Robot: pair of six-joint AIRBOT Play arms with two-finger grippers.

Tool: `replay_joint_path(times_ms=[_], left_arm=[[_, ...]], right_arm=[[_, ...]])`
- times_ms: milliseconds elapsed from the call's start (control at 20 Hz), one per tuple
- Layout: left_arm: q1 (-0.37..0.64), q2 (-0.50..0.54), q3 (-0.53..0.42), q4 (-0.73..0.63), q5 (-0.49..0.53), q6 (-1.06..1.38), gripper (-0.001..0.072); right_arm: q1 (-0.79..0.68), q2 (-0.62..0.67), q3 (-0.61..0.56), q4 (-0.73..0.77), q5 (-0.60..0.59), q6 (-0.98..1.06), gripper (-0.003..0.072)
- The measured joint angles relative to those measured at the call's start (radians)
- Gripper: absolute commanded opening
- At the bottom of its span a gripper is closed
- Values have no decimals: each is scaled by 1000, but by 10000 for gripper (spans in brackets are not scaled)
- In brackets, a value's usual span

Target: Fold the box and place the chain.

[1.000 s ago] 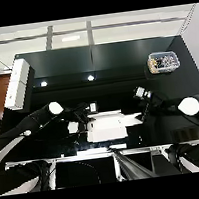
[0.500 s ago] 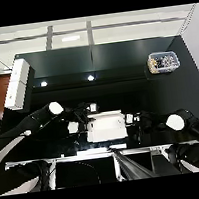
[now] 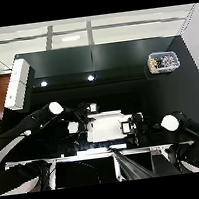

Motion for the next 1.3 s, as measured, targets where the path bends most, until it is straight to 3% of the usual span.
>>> replay_joint_path(times_ms=[650,1300], left_arm=[[0,0,0,0,0,0,22],[0,0,0,0,0,-1,23]], right_arm=[[96,-38,0,45,-125,-41,646],[98,-38,37,-19,-89,43,645]])
